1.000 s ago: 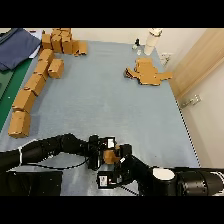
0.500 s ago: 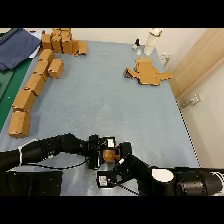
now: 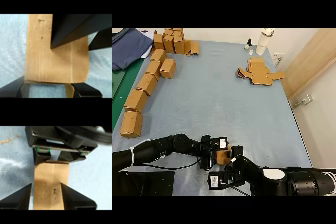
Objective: Fold the box.
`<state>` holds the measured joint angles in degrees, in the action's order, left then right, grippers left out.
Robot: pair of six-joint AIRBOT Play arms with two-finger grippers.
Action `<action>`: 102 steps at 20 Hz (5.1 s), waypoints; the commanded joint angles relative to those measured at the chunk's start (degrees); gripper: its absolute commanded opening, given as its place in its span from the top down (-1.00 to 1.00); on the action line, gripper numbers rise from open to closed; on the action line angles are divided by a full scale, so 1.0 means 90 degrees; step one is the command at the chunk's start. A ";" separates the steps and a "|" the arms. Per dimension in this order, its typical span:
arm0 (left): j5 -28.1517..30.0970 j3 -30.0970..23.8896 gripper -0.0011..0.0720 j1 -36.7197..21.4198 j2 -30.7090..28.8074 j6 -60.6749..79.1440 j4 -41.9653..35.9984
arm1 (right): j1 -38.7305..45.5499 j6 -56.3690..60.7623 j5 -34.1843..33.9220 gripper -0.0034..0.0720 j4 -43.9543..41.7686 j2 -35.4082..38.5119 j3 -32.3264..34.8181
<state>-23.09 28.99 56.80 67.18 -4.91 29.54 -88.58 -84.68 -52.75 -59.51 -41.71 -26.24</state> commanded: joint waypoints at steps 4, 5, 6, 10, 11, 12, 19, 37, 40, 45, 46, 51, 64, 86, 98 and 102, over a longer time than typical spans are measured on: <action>0.0007 -0.0002 -0.26 0.0000 -0.0005 0.0002 0.0002 | 0.0002 0.0000 0.0044 -0.66 0.0022 -0.0012 0.0015; 0.0000 -0.0002 -0.26 0.0002 -0.0005 0.0000 0.0000 | 0.0002 0.0000 0.0051 -0.65 0.0044 -0.0015 0.0015; 0.0000 -0.0002 -0.26 0.0000 -0.0005 0.0000 0.0000 | 0.0000 0.0000 0.0051 -0.66 0.0153 -0.0010 0.0015; 0.0002 -0.0002 -0.26 0.0000 -0.0005 0.0002 0.0002 | -0.0002 0.0002 0.0073 -0.63 0.0738 0.0000 0.0015; 0.0005 -0.0002 -0.26 0.0000 -0.0005 0.0002 0.0000 | -0.0002 0.0002 0.0073 -0.63 0.0789 0.0000 0.0015; 0.0005 -0.0002 -0.26 0.0000 -0.0005 0.0002 0.0002 | -0.0002 0.0002 0.0073 -0.63 0.0784 0.0000 0.0015; 0.0002 -0.0002 -0.26 0.0000 -0.0005 0.0002 0.0000 | -0.0289 0.0163 -0.0163 -0.66 -0.0068 0.0508 -0.0432; 0.0005 -0.0002 -0.26 0.0000 -0.0005 0.0000 0.0000 | -0.0083 0.0260 -0.0340 -0.65 0.0311 0.0702 0.0216; 0.0005 -0.0002 -0.26 0.0000 -0.0005 0.0002 0.0000 | 0.0255 0.0236 -0.0134 -0.65 0.0274 0.0702 0.0226; 0.0005 -0.0002 -0.26 0.0000 -0.0005 0.0000 0.0000 | 0.0299 -0.0216 0.0073 -0.66 -0.0112 0.0690 0.0226; 0.0005 -0.0002 -0.26 0.0000 -0.0005 0.0002 0.0002 | 0.0299 -0.0262 0.0078 -0.66 -0.0117 0.0651 0.0228; 0.0005 -0.0002 -0.26 0.0000 -0.0005 0.0002 0.0000 | 0.0461 -0.0265 0.0355 -0.66 -0.0015 0.0197 0.0226; 0.0007 -0.0002 -0.26 0.0000 -0.0005 0.0000 0.0002 | 0.0478 -0.0313 0.0296 -0.27 0.0085 0.0104 0.0226; 0.0005 -0.0002 -0.26 0.0000 -0.0005 0.0002 0.0000 | 0.0478 -0.0607 -0.0192 0.11 0.0498 0.0102 -0.0410; 0.0005 -0.0002 -0.26 0.0000 -0.0005 0.0000 0.0000 | 0.0478 -0.0622 0.0250 0.30 -0.0355 0.0102 0.0032; 0.0005 -0.0002 -0.26 0.0000 -0.0005 0.0002 0.0002 | 0.0478 -0.0622 0.0274 0.29 -0.0391 0.0112 0.0073</action>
<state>-23.09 28.99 56.80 67.18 -4.89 29.54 -84.27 -90.35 -50.52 -62.41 -40.75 -25.89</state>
